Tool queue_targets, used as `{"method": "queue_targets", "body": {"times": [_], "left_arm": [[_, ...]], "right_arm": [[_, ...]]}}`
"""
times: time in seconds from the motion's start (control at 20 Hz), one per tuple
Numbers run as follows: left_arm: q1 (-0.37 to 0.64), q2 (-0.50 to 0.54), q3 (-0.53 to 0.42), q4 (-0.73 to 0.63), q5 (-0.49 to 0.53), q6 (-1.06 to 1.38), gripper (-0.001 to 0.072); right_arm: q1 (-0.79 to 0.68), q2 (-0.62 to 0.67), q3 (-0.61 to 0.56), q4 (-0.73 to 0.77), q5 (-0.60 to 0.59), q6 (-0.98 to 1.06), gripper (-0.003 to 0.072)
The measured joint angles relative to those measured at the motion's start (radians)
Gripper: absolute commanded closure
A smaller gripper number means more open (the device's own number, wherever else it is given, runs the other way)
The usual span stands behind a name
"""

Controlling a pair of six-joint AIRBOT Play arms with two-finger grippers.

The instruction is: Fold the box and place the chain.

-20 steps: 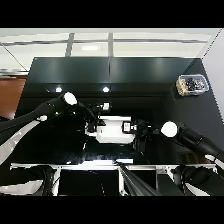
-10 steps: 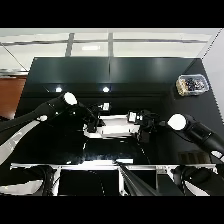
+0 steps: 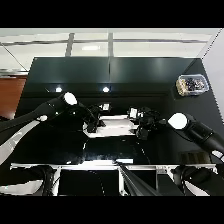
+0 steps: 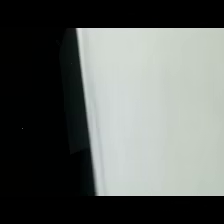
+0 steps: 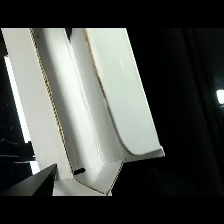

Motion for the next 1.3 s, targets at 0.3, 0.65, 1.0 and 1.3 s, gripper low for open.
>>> {"method": "queue_targets", "body": {"times": [0.3, 0.65, 1.0, 1.3], "left_arm": [[0.0, 0.0, 0.0, -0.003, 0.011, 0.001, 0.0683], [0.0, 0.0, 0.0, -0.003, 0.037, 0.001, 0.0683], [0.0, 0.0, 0.0, -0.002, 0.044, 0.001, 0.0683], [0.0, 0.0, 0.0, -0.002, 0.045, 0.0, 0.0682]], "right_arm": [[0.0, -0.008, -0.01, 0.025, 0.07, -0.012, 0.002], [0.0, -0.095, -0.018, 0.109, 0.042, -0.142, 0.002], [-0.007, -0.157, -0.017, 0.141, 0.03, -0.228, 0.007], [-0.009, -0.193, -0.017, 0.144, 0.027, -0.254, 0.007]]}}
